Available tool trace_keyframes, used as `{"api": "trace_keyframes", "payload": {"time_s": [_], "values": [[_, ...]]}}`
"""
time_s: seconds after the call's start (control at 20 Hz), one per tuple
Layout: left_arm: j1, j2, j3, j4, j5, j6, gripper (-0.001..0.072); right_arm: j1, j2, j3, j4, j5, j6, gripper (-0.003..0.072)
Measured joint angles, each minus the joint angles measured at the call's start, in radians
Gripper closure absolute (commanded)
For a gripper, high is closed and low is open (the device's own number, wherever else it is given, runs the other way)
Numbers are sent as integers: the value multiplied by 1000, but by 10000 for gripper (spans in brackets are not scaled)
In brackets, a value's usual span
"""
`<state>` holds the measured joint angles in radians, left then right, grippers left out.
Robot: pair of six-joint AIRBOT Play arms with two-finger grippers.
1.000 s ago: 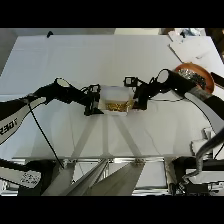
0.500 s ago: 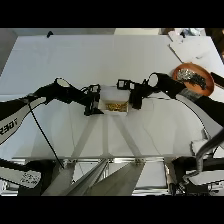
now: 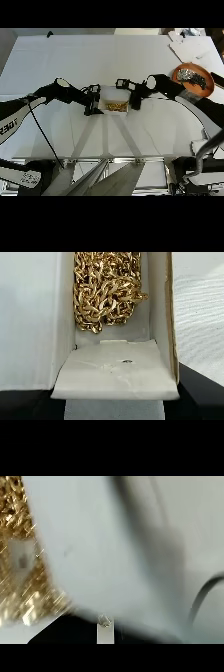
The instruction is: Fold the box and place the chain.
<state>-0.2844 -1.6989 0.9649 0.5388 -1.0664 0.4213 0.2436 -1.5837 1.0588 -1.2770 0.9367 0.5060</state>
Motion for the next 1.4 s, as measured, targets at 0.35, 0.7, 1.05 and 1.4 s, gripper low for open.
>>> {"api": "trace_keyframes", "payload": {"time_s": [0.35, 0.7, 1.05, 1.4], "values": [[0, 0, 0, 0, 0, 0, 371, -32, 221, 6, 24, 21, 51, 678], [0, 0, 0, 0, 0, 0, 371, -39, 334, 6, 166, 64, 70, 677], [0, 0, 0, 0, 0, 0, 371, 36, 347, 6, 367, 22, 68, 675], [0, 0, 0, 0, 0, 0, 371, 122, 285, 6, 333, -97, 192, 316]]}}
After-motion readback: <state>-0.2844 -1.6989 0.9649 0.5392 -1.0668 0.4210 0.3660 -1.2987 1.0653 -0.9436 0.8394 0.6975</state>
